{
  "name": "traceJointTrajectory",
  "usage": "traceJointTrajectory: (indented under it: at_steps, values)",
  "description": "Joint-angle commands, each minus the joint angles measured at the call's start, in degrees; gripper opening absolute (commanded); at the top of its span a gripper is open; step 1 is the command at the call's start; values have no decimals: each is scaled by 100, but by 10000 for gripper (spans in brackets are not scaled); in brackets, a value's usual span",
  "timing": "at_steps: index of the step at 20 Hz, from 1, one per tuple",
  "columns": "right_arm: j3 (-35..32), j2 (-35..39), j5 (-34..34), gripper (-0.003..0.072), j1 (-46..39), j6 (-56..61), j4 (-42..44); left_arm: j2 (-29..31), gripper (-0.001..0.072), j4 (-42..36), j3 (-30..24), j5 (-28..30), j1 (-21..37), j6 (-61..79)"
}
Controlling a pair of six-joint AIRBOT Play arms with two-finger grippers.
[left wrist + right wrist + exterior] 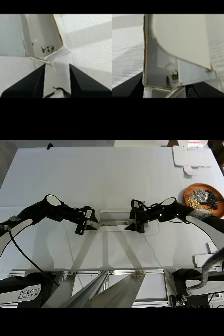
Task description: Fold the box and place the chain.
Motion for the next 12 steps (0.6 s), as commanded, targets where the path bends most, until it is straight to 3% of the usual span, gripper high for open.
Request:
traceJointTrajectory:
  at_steps: [1,10,11,12]
  values:
    - [2,-2,-2,399,-4,2,2,-2,266,-214,7,35,0,166]
    - [2,-2,-2,399,-4,2,2,-2,257,-431,7,254,-4,166]
    - [2,-2,-2,399,-4,2,2,-2,267,-426,7,256,-4,166]
    - [2,-2,-2,399,-4,2,2,-2,350,-426,7,256,-4,164]
